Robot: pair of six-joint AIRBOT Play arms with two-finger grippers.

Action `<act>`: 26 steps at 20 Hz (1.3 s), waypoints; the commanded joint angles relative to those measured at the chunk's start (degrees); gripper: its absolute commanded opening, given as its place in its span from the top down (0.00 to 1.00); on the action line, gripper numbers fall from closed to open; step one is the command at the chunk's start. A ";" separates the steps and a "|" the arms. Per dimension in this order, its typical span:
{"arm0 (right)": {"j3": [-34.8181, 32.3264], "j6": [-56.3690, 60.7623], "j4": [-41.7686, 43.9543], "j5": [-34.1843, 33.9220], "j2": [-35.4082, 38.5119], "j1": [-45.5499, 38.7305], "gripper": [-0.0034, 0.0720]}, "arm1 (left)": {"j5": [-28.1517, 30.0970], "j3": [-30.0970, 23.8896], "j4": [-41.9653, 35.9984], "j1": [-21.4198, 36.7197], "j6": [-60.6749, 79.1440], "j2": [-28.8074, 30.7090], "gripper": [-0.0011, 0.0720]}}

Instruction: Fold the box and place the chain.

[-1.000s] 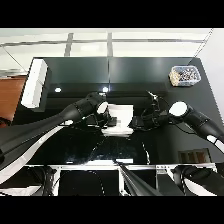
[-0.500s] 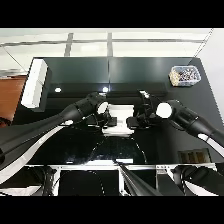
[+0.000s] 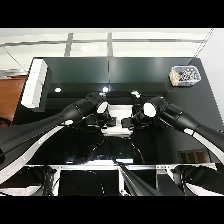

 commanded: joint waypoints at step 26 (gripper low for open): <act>6.19 18.97 -7.15 5.79 -7.82 4.22 0.88 | 0.98 0.00 -0.02 0.02 -0.09 -0.04 0.95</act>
